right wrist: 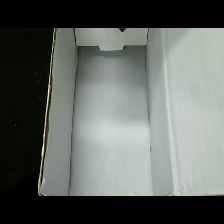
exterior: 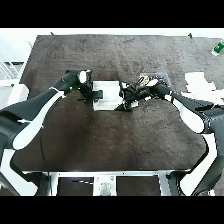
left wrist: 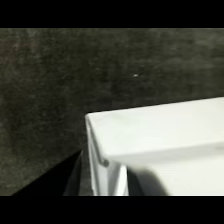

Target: Fold the box and place the chain.

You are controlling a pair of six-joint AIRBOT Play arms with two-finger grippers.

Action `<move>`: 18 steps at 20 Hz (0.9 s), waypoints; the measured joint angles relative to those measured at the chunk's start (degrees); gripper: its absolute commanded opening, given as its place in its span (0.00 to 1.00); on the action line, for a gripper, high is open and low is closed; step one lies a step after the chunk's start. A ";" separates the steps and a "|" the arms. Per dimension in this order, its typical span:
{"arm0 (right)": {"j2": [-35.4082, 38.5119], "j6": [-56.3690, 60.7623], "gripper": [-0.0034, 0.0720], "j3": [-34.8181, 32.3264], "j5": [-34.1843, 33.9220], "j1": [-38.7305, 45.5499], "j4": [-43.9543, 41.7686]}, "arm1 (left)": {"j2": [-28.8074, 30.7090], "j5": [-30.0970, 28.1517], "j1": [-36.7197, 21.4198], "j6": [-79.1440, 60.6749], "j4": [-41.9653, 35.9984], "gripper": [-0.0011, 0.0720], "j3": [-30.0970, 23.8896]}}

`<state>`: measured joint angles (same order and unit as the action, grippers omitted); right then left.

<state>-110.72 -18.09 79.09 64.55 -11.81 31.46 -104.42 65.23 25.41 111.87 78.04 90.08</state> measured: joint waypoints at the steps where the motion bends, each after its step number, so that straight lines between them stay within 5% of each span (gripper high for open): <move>1: 0.00 0.00 0.78 0.00 0.00 0.00 0.02 | -0.68 1.14 0.26 0.68 0.79 0.46 1.14; 11: 0.00 0.00 0.78 0.00 0.02 -0.07 -0.11 | -2.54 5.79 1.29 5.73 6.82 0.39 4.72; 18: 0.00 -0.02 0.78 0.00 0.04 -0.02 -0.20 | -3.10 6.34 1.38 6.47 7.58 0.06 4.92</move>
<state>-110.72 -18.11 79.09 64.60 -11.84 31.27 -107.53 71.57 26.79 118.34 85.62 95.00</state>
